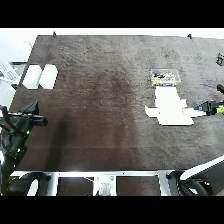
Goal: Fold the box and place the chain.
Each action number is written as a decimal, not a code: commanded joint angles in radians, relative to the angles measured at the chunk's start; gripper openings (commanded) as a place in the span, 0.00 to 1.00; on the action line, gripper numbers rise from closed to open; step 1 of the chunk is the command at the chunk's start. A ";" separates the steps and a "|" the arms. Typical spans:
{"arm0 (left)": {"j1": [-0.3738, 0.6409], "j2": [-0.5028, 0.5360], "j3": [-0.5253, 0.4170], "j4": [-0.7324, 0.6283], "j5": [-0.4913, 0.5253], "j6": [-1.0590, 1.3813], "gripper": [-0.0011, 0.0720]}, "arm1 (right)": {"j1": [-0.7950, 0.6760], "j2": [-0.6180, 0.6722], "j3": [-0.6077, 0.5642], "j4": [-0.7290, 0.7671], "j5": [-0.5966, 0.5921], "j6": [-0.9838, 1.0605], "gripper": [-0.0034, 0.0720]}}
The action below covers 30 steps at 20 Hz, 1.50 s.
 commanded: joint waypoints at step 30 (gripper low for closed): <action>0.000 0.000 0.000 0.000 0.000 0.000 0.04 | 0.784 0.502 -0.711 0.413 -0.613 0.085 0.05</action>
